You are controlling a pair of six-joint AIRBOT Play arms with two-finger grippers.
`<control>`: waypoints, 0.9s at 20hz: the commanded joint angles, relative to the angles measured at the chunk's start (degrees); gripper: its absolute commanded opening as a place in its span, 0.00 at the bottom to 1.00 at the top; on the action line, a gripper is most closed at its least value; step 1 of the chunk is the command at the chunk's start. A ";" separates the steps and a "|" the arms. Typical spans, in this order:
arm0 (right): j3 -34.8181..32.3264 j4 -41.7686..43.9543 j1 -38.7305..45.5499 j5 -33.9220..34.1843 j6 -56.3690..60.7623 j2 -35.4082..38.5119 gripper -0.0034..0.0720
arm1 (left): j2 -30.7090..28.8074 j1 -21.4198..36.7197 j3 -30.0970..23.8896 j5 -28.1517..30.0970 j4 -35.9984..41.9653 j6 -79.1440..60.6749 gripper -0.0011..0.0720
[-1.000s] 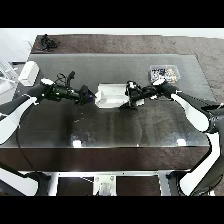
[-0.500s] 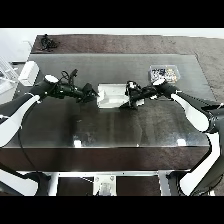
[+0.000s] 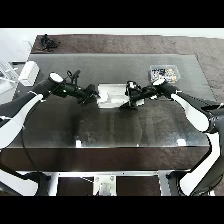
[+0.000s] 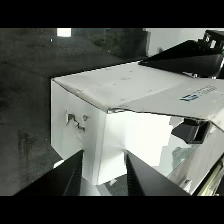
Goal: Fold the box and place the chain.
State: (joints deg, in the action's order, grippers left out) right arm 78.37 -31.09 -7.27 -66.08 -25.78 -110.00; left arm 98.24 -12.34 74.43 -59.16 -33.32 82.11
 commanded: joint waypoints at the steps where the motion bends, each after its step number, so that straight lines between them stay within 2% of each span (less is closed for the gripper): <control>1: 0.00 0.02 -0.02 0.00 0.02 0.02 0.80 | -0.02 -0.94 2.08 0.15 -4.85 4.61 0.45; 15: 0.00 0.02 -0.02 0.00 0.02 0.02 0.80 | 0.02 -2.64 4.35 1.11 -8.09 7.48 0.45; 18: 0.00 0.02 -0.02 0.00 0.02 0.02 0.80 | 0.09 -3.80 6.10 1.25 -16.00 13.27 0.45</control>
